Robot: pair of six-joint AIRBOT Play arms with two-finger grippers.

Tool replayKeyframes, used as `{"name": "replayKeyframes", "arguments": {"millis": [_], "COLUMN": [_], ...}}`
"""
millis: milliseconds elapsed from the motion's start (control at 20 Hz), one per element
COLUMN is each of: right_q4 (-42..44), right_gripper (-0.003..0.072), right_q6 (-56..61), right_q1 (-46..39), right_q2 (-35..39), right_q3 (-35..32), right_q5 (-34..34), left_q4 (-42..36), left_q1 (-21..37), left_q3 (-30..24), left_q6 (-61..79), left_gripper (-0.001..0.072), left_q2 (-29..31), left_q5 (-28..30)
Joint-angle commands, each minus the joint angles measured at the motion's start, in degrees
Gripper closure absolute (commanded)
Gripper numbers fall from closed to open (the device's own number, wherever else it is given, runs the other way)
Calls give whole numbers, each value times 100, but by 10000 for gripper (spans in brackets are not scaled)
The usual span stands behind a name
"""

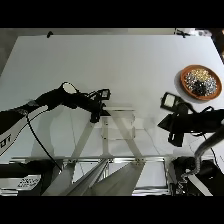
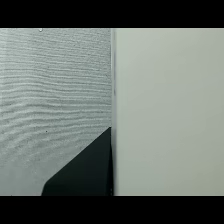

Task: Fold the box and place the chain.

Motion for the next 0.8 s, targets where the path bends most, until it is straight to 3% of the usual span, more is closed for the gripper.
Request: {"name": "replayKeyframes", "arguments": {"millis": [0, 100, 150, 200, 250, 350, 450, 750], "right_q4": [-354, -675, -780, -807, -804, -739, -632, -433], "right_gripper": [677, 659, 448, 157, 73, 55, -9, -16], "right_q6": [-424, -422, -422, -422, -420, -420, -420, -70], "right_q1": [1248, 1954, 2190, 2365, 2465, 2575, 2706, 3224], "right_q2": [2, -13, -48, -107, -186, -407, -758, -1646], "right_q3": [-796, -1349, -1521, -1639, -1674, -1672, -1672, -1672], "right_q5": [-1609, -2380, -2553, -2699, -2765, -3040, -3429, -4177], "left_q4": [0, 0, 0, 0, 0, 0, 0, 0], "left_q1": [0, 0, 0, 0, 0, 0, 0, 0], "left_q3": [-4, -4, -4, -4, -4, -4, -4, -4], "left_q6": [2, 2, 2, 2, 2, 2, 2, 2], "left_gripper": [698, 698, 698, 698, 698, 698, 698, 698], "left_q2": [-2, -2, -2, -2, -2, -2, -2, -2], "left_q5": [2, 2, 2, 4, 2, 2, 2, 2]}}
